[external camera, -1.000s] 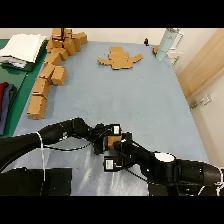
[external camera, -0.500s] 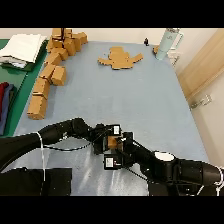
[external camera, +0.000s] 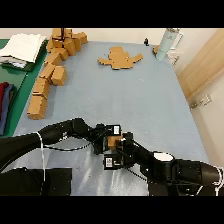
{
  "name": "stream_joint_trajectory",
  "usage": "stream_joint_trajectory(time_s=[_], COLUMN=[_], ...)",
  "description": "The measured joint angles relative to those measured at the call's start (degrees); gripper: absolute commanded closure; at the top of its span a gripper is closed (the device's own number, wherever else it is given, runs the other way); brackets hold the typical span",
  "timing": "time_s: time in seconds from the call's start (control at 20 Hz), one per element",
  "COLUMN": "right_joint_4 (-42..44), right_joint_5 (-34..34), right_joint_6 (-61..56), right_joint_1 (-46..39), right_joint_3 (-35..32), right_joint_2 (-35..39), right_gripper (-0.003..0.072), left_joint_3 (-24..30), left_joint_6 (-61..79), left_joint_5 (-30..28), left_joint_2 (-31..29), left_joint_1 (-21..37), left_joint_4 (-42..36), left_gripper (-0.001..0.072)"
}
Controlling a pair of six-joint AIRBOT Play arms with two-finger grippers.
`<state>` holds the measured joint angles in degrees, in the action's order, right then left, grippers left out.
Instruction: Fold the box.
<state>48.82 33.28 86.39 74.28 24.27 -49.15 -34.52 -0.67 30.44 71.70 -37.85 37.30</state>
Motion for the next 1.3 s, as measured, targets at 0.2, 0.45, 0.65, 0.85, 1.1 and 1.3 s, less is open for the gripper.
stream_joint_trajectory(time_s=[0.2, 0.45, 0.65, 0.85, 1.1, 1.3], right_joint_4=[0.02, 0.13, -0.17, -1.53, -2.38, -2.56], right_joint_5=[0.17, 0.28, 0.87, 1.79, 2.21, 2.34], right_joint_6=[-0.02, -0.02, -0.02, -0.02, -0.02, -0.02], right_joint_1=[0.0, 0.02, 0.02, 0.02, 0.02, 0.02], right_joint_3=[0.0, 0.0, 0.02, 0.31, 0.92, 1.05], right_joint_2=[0.22, 1.27, 2.82, 3.52, 3.8, 3.82], right_gripper=[0.0409, 0.0409, 0.0409, 0.0409, 0.0375, 0.0233], left_joint_3=[0.0, 0.0, 0.0, 0.0, 0.0, 0.0], left_joint_6=[-0.02, -0.02, -0.07, -0.11, -0.07, 0.0], left_joint_5=[0.0, 0.0, -0.02, -0.04, -0.04, -0.02], left_joint_2=[0.0, 0.0, 0.0, 0.0, 0.0, 0.0], left_joint_1=[0.0, 0.0, 0.0, 0.0, 0.0, 0.0], left_joint_4=[-0.02, 0.0, -0.02, -0.04, -0.04, -0.02], left_gripper=[0.0197, 0.0197, 0.0196, 0.0197, 0.0197, 0.0197])
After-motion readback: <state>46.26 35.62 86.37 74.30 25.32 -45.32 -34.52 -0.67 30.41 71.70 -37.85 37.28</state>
